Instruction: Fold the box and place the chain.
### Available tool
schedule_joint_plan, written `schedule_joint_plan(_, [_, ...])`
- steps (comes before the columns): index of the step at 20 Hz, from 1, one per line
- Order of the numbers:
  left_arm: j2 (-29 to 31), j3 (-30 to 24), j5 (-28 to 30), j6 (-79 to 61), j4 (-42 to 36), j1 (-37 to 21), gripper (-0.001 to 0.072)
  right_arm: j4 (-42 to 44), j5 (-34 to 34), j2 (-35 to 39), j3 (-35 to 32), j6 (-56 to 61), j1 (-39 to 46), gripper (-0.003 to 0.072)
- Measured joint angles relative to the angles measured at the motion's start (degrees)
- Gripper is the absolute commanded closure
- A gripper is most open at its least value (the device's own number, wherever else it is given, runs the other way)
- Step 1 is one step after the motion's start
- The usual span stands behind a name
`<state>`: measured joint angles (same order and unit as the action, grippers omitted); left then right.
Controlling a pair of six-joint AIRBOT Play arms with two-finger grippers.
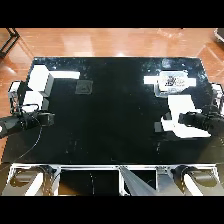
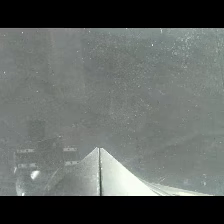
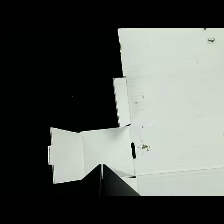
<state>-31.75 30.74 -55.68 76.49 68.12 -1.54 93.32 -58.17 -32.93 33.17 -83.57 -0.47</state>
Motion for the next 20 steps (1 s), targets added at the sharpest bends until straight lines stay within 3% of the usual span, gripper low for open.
schedule_joint_plan(20, [0.0,0.0,0.87,0.0,-2.05,0.0,0.0688,-0.28,0.85,0.0,0.0,0.02,0.0,0.0663])
